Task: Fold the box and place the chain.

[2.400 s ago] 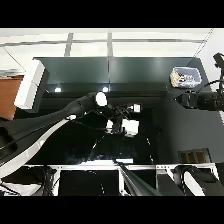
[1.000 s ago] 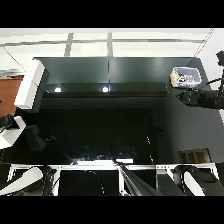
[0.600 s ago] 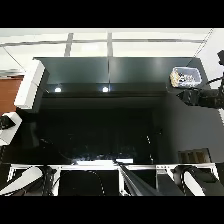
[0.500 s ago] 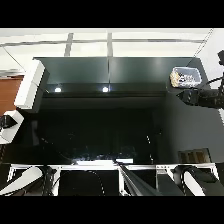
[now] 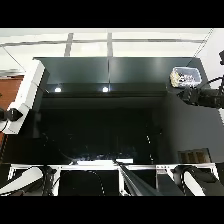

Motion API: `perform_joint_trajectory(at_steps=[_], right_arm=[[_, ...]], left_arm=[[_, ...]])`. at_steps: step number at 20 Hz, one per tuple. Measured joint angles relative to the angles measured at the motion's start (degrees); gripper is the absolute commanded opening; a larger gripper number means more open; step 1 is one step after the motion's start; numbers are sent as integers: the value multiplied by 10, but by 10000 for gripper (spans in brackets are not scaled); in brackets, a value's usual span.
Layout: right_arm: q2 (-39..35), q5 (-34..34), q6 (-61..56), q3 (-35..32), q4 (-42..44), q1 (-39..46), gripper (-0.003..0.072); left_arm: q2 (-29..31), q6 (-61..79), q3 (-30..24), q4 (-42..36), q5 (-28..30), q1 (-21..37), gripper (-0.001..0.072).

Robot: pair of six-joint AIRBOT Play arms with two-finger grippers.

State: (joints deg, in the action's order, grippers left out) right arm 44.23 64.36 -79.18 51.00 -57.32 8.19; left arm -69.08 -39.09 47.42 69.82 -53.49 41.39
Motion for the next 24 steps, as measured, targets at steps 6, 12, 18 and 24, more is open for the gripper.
perform_joint_trajectory(at_steps=[6, 12, 18, 24], right_arm=[[0, 7, -2, 0, 0, 0, 15], [0, 19, -2, 0, 0, 0, 16], [0, 31, -2, 0, 0, 0, 16], [0, 22, -1, 0, 1, 0, 16]], left_arm=[[-14, -3, 0, 9, 22, -24, 353], [-15, -3, 0, 23, 34, -27, 617], [-7, -36, 23, 17, 50, -28, 717], [31, -62, 107, -128, 38, -36, 21]])
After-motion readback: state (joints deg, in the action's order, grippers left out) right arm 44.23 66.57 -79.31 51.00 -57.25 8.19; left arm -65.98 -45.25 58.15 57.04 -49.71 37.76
